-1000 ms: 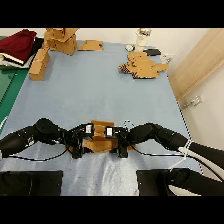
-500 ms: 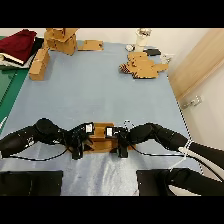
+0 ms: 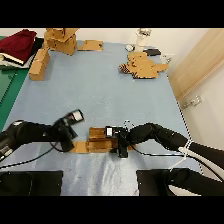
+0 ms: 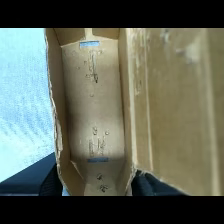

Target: Fold the box.

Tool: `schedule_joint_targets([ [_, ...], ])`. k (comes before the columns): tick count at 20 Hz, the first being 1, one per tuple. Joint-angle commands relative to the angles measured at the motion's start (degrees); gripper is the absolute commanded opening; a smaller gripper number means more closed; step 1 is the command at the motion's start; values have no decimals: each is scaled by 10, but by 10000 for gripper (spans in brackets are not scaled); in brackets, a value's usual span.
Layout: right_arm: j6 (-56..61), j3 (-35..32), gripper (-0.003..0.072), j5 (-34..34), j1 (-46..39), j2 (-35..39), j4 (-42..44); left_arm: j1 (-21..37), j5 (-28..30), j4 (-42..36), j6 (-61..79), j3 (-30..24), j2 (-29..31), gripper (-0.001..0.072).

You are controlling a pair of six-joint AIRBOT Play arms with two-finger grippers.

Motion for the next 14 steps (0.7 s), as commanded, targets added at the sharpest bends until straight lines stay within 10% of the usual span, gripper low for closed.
schedule_joint_targets([
  [1, 0, 0, 500, 0, 0, 0, 0, 64, -87, 175, -364, -1, 59, 11],
  [6, 0, 0, 500, 0, 0, 0, 0, 176, -169, -26, -278, -60, 31, 8],
  [14, 0, 0, 500, 0, 0, 0, 0, 158, -102, -206, -194, -89, -51, 6],
])
